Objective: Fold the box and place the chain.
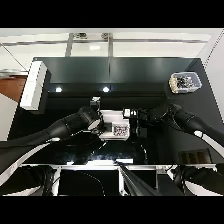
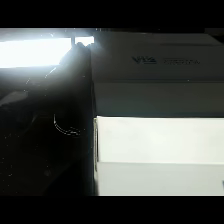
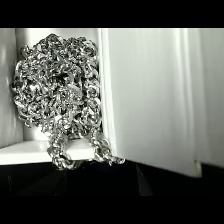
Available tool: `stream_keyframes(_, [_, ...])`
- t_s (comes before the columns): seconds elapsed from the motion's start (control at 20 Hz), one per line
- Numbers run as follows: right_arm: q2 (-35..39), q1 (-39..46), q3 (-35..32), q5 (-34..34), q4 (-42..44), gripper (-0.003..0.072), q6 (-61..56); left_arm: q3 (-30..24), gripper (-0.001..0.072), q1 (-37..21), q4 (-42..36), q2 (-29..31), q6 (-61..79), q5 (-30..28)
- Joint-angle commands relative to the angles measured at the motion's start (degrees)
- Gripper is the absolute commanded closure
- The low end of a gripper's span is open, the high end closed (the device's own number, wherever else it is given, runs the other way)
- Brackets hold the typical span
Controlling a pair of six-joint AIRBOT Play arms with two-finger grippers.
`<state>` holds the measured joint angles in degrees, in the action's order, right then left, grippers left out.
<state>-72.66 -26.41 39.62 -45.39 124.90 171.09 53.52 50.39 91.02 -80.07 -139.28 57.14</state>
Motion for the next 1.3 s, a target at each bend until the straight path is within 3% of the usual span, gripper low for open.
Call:
stream_keyframes(0.0, [-0.70,-1.16,-0.02,0.76,0.04,0.0208,0.00,0.04,0.0677,-0.04,0.02,0.04,0.00,-0.02])
stream_keyframes(0.25, [-1.01,-2.71,0.00,5.11,-1.88,0.0209,-0.09,0.04,0.0677,-0.04,0.02,0.04,0.00,0.07])
stream_keyframes(0.65, [-1.07,-2.73,-0.02,4.04,-2.45,0.0212,-0.48,0.04,0.0677,-0.04,0.02,0.04,0.00,-0.07])
stream_keyframes(0.75, [-1.07,-2.73,-0.02,3.15,-2.45,0.0442,-0.50,0.04,0.0677,-0.04,0.02,0.04,0.00,-0.07])
stream_keyframes(1.25, [-0.81,-2.73,0.02,2.71,-2.58,0.0444,-3.69,0.04,0.0677,-0.04,0.02,0.04,0.00,-0.04])
